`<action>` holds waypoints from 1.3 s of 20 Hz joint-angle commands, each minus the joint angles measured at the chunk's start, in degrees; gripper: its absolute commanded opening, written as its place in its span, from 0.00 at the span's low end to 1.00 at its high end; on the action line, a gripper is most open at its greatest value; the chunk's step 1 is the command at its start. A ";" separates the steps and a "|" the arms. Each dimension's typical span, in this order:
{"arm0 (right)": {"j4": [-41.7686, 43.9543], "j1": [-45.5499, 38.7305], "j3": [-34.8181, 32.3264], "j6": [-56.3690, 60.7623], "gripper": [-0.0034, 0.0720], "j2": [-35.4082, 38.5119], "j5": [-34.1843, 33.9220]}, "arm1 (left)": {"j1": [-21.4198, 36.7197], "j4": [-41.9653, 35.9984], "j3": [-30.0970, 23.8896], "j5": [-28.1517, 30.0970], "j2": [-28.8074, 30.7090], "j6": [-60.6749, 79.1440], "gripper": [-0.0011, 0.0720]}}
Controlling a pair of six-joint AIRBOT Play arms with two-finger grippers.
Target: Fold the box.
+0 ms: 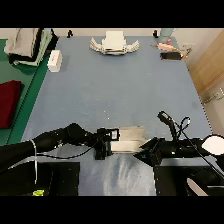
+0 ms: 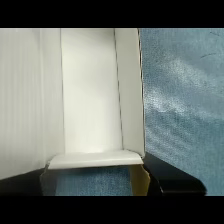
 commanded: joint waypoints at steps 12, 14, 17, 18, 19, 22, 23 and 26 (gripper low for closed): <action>15.72 0.04 0.04 11.98 0.99 -0.02 -1.51 | 0.02 -0.50 0.00 -0.09 -0.04 0.00 0.83; 15.72 0.04 0.04 11.98 0.99 -0.02 -1.53 | 0.02 -0.48 0.00 -0.02 -0.04 0.00 0.83; 15.72 0.04 0.04 11.98 0.98 -0.02 -1.51 | 0.02 -0.44 0.00 -0.04 -0.04 0.00 0.83; 15.72 0.04 0.04 11.98 0.98 -0.02 -1.51 | 0.02 -0.44 -0.02 -0.02 -0.04 0.02 0.83; 15.72 0.04 0.04 11.98 0.98 -0.02 -1.49 | 0.02 -0.42 -0.02 -0.02 -0.04 0.02 0.83; 15.72 0.04 0.04 11.98 0.98 -0.02 -1.49 | 0.04 -0.35 -0.02 0.44 -0.04 0.11 0.83; 15.72 0.04 0.04 11.98 0.98 -0.02 -1.49 | 0.04 -0.37 -0.02 0.57 -0.04 0.11 0.83; 15.72 0.04 0.04 11.98 0.98 -0.02 -1.49 | 0.02 -0.37 -0.02 0.57 -0.04 0.11 0.83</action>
